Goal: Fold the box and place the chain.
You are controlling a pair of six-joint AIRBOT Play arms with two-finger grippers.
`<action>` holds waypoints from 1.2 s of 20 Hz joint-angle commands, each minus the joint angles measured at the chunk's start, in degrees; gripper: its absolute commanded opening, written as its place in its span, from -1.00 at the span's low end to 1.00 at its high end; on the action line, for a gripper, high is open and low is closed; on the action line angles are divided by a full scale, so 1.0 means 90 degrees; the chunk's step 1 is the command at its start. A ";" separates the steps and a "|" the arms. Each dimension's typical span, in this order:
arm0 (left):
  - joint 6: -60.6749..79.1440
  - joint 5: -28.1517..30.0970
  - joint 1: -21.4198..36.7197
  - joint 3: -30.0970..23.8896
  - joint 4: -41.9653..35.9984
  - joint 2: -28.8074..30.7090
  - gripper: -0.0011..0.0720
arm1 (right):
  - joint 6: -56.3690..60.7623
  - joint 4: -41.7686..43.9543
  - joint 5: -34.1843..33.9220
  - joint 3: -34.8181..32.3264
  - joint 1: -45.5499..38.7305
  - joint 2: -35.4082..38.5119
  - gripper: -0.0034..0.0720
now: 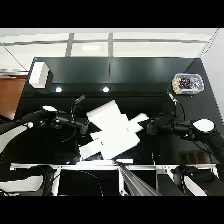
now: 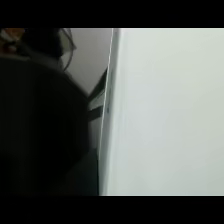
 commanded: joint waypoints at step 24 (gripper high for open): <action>0.2569 0.3121 -0.2171 0.1178 0.1576 0.0350 -0.90 | -0.1574 -0.3801 0.0440 0.0891 -0.0287 -0.0002 0.69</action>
